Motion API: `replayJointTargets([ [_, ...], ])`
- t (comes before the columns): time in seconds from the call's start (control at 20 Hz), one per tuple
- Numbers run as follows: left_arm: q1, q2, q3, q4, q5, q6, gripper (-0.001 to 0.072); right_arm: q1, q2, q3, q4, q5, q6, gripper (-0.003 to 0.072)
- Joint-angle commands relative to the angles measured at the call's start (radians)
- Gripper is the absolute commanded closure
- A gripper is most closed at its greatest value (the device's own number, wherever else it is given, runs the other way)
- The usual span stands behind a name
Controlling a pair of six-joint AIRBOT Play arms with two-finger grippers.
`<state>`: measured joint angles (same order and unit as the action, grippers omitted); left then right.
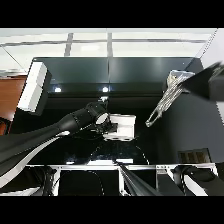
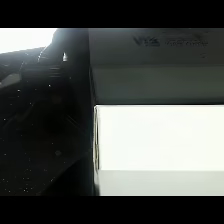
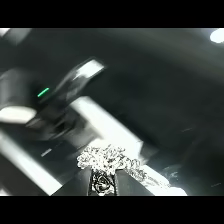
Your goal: Fold the box and place the chain.
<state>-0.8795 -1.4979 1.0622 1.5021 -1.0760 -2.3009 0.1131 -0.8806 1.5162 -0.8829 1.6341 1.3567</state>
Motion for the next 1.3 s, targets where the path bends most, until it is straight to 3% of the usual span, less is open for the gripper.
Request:
replayJointTargets([
  [0.0,0.0,0.0,0.0,0.0,0.0,0.0,0.0685,0.071,0.01,-0.121,0.185,0.015,-0.008,0.0671],
  [0.25,0.0,0.0,0.0,0.0,0.0,0.0,0.0685,0.235,0.008,-0.32,0.213,-0.228,-0.023,0.0671],
  [0.45,0.0,0.0,0.0,0.0,0.0,0.0,0.0686,0.285,0.004,-0.483,0.134,-0.411,-0.024,0.0671],
  [0.8,0.0,0.0,0.0,0.0,0.002,0.0,0.0686,0.29,-0.016,-0.747,0.126,-0.587,0.031,0.0671],
  [1.05,0.0,0.0,0.0,0.0,0.001,0.0,0.0685,0.332,-0.016,-0.801,0.131,-0.682,0.039,0.0661],
  [1.1,0.0,0.0,0.0,0.0,0.001,0.0,0.0685,0.34,-0.016,-0.801,0.129,-0.696,0.046,0.0508],
  [1.15,0.0,0.0,0.0,0.0,0.001,0.0,0.0686,0.341,-0.016,-0.8,0.123,-0.695,0.046,0.0412],
  [1.25,0.0,0.0,0.0,0.0,0.001,0.0,0.0686,0.319,-0.015,-0.793,0.065,-0.651,0.046,0.0413],
])
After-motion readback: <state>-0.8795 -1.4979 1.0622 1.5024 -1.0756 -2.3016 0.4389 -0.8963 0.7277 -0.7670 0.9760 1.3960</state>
